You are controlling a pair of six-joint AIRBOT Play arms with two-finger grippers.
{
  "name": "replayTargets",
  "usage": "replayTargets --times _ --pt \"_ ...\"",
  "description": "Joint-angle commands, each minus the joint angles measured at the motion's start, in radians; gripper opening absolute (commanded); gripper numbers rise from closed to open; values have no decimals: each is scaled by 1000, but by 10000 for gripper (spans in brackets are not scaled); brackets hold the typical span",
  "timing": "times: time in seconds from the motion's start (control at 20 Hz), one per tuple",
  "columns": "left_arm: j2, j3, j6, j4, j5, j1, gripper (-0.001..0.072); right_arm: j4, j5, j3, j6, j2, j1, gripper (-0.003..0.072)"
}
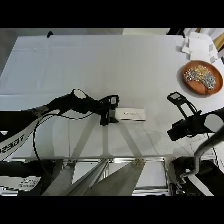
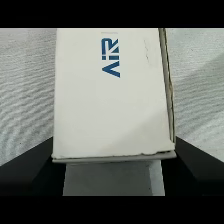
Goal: Fold the box and place the chain.
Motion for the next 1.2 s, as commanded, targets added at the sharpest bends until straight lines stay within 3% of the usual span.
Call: replayTargets --times 0.0,1.15 --pt "1 1 0 0 0 1 286 -18 -13 -52 51 1 -2 16" --pt "1 1 0 0 0 1 286 -22 -9 -72 42 1 -2 16"
